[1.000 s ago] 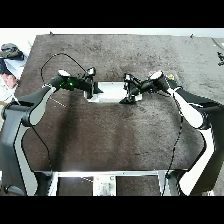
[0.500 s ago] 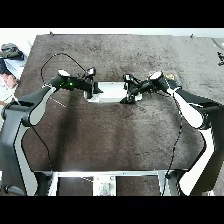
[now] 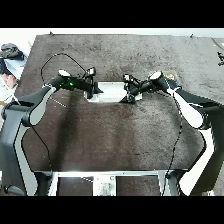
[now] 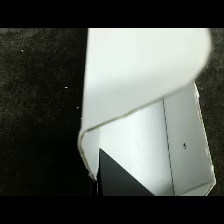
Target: Fold the box and place the chain.
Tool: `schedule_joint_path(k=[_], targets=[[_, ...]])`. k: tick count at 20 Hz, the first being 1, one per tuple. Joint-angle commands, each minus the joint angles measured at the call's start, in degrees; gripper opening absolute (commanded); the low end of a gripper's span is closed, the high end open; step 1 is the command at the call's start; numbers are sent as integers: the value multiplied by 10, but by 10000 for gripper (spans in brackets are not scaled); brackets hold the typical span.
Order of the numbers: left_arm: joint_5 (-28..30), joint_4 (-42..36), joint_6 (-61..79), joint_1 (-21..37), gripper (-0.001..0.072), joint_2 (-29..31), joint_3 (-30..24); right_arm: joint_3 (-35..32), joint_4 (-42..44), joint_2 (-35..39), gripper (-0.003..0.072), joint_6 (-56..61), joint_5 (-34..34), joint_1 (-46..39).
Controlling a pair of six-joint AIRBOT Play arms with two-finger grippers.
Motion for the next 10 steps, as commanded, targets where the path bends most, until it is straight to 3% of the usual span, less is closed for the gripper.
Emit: schedule_joint_path(k=[1, 2, 10], targets=[[0, 0, 0, 0, 13, 0, 0, 0, 0, 0, 631, -2, -7, 0], [0, 0, 0, 0, 13, 0, 0, 0, 2, 0, 676, -2, -7, 0], [0, 0, 0, 0, 13, 0, 0, 8, 0, -2, 674, -6, -7, 11]])
